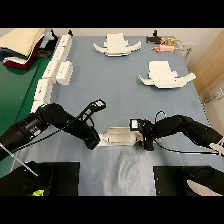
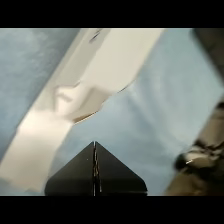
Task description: Fold the box.
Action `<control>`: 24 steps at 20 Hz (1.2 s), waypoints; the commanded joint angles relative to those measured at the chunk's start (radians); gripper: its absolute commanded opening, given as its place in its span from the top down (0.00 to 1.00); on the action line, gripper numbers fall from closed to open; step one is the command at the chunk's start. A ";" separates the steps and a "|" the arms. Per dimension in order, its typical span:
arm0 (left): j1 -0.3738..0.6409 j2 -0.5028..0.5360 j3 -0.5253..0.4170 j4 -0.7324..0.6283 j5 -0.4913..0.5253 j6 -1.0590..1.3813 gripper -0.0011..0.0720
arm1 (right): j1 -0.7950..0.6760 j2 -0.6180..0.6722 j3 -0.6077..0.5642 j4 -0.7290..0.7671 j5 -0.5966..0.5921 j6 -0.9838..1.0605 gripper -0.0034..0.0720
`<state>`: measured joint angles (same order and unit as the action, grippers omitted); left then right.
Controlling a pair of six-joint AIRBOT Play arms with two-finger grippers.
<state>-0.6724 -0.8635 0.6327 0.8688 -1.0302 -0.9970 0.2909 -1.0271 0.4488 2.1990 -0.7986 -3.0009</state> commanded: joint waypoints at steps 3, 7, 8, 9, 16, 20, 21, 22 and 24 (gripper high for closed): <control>-0.021 -0.096 0.000 -0.253 0.284 -0.077 0.97 | 0.000 0.000 0.001 0.000 0.001 0.000 0.34; 0.035 -0.211 0.004 -0.496 0.377 0.000 0.97 | 0.000 0.000 0.001 0.000 0.001 0.000 0.34; 0.049 -0.229 0.004 -0.537 0.377 0.018 0.97 | 0.000 0.000 0.001 0.000 0.001 0.000 0.34; 0.062 -0.243 0.004 -0.560 0.377 0.021 0.97 | 0.000 0.000 0.001 0.000 0.001 0.000 0.34; 0.109 -0.270 0.001 -0.546 0.378 0.000 0.97 | 0.000 0.000 0.001 0.000 0.001 0.000 0.34; 0.119 -0.332 -0.036 -0.530 0.376 -0.017 0.97 | 0.000 0.000 0.001 0.000 0.002 0.000 0.34; 0.119 -0.351 -0.042 -0.524 0.377 -0.017 0.97 | 0.000 0.000 0.001 0.000 0.001 0.000 0.34; 0.119 -0.366 -0.043 -0.523 0.379 -0.016 0.97 | 0.000 0.000 0.001 0.000 0.001 0.000 0.34; 0.119 -0.389 -0.043 -0.523 0.391 -0.016 0.97 | 0.000 0.000 0.001 0.000 0.001 0.000 0.34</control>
